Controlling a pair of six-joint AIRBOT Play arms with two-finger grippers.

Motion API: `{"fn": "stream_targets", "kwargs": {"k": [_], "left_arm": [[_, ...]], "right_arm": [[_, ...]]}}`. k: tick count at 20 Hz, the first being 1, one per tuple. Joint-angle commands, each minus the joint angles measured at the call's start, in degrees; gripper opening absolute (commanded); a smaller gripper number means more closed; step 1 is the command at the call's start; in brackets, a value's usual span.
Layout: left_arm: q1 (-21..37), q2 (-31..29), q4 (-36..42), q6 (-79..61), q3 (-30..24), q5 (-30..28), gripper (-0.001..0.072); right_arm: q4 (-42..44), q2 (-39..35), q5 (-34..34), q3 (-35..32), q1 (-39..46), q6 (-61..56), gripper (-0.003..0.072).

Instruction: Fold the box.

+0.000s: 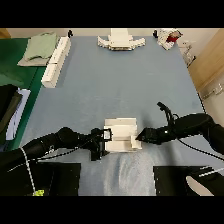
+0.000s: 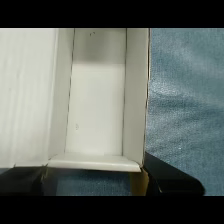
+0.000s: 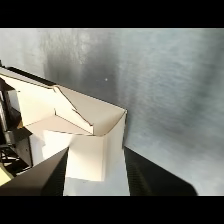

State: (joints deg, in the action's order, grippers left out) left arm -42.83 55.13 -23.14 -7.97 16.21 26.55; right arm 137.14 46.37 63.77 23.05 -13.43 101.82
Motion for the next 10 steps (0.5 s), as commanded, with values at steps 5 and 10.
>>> {"fn": "stream_targets", "kwargs": {"k": [5,10], "left_arm": [[0.0,0.0,0.0,0.0,0.0,0.0,0.0528],[0.0,0.0,0.0,0.0,0.0,0.0,0.0528]], "right_arm": [[-11.6,6.8,-9.3,4.9,-16.3,-14.2,0.0506],[-30.0,9.6,-9.7,11.2,-27.3,-35.1,0.0506]]}}
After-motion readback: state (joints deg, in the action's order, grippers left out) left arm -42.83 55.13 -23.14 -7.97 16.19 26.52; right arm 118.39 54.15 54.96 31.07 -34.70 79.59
